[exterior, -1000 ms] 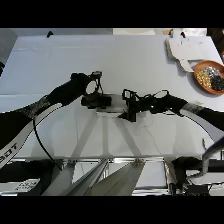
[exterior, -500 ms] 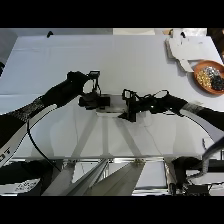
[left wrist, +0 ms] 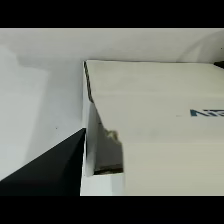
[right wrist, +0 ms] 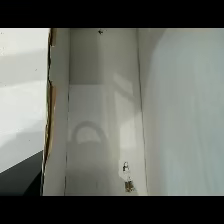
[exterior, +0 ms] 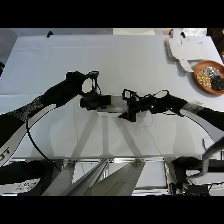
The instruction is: Fold the box and place the chain.
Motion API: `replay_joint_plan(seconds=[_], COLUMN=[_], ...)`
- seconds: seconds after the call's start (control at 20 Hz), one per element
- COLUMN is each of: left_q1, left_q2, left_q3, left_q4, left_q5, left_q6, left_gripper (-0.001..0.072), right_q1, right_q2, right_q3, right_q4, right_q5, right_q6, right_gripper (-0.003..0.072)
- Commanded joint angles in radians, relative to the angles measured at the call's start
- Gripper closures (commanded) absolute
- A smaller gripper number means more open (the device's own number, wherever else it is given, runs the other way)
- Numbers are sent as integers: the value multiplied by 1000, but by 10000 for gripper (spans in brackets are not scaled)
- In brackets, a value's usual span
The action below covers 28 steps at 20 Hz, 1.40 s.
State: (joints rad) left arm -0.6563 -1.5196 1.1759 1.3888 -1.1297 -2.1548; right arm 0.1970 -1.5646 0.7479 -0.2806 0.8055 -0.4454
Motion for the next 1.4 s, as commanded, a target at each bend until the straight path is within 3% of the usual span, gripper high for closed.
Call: replay_joint_plan(seconds=[0.0, 0.65, 0.75, 0.85, 0.95, 1.2, 1.35], left_q1=[0, 0, 0, 0, 0, 0, 1], left_q2=[0, -95, -100, -100, -100, -98, -86], left_q3=[-1, -1, -1, -1, -1, -1, -2], left_q4=[116, 86, 86, 85, 85, 85, 85], left_q5=[-19, 61, 55, 53, 51, 22, -12], left_q6=[-1, 0, 0, -1, 1, 0, 8], left_gripper=[316, 334, 445, 464, 695, 694, 545], right_q1=[0, 0, 0, 0, 0, 0, 0], right_q2=[1, 1, 1, 1, 1, 1, 1], right_q3=[0, 0, 0, 0, 0, 0, 0], right_q4=[-3, -3, -3, -3, -3, -3, -3], right_q5=[-2, -2, -2, -2, -2, -2, -2], right_q6=[0, 0, 0, 0, 0, 0, 0], right_gripper=[167, 167, 167, 167, 167, 167, 167])
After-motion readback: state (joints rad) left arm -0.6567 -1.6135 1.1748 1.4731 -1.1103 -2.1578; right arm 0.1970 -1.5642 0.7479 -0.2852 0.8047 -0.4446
